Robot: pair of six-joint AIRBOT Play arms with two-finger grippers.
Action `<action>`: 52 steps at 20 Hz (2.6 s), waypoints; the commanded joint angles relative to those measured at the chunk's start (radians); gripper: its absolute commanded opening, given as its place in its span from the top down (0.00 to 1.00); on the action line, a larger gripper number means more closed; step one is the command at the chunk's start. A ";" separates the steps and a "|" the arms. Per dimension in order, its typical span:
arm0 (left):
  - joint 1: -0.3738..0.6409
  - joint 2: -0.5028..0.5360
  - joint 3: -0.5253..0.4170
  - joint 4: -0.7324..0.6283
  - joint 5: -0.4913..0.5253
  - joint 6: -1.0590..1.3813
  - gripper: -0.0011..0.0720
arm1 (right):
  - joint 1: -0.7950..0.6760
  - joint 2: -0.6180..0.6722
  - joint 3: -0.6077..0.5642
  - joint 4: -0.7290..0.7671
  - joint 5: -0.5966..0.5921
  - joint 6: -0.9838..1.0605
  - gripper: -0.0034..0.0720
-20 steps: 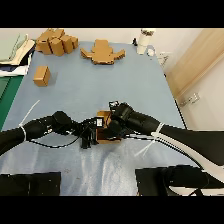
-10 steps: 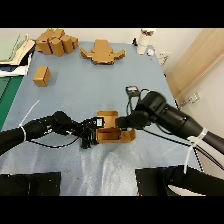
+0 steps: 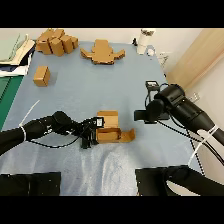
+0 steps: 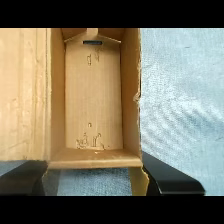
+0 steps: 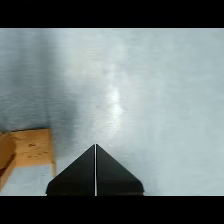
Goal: Fold the box.
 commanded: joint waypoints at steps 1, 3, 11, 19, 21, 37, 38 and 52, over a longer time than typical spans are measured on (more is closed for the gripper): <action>0.000 0.000 0.000 0.000 0.000 0.000 0.34 | -0.152 0.005 -0.109 0.196 0.096 -0.139 0.95; 0.000 0.000 0.000 0.000 0.000 0.000 0.34 | -0.196 0.005 -0.232 0.373 0.207 -0.254 0.95; 0.000 0.000 0.000 0.000 0.000 0.000 0.34 | -0.202 0.001 -0.414 0.727 0.423 -0.603 0.95; 0.000 0.000 0.000 0.000 0.000 0.000 0.35 | -0.202 0.026 -0.369 0.721 0.381 -0.608 0.95; 0.000 0.000 0.000 0.000 0.000 0.000 0.35 | -0.202 0.051 -0.363 0.727 0.371 -0.607 0.95; 0.000 0.000 0.000 0.000 0.000 0.000 0.35 | -0.201 0.089 -0.362 0.850 0.363 -0.619 0.55; 0.000 0.000 0.000 0.000 0.000 0.000 0.35 | -0.201 0.089 -0.362 0.850 0.363 -0.618 0.55; 0.000 0.000 0.000 0.000 0.000 0.000 0.35 | -0.196 0.089 -0.346 0.856 0.364 -0.638 0.55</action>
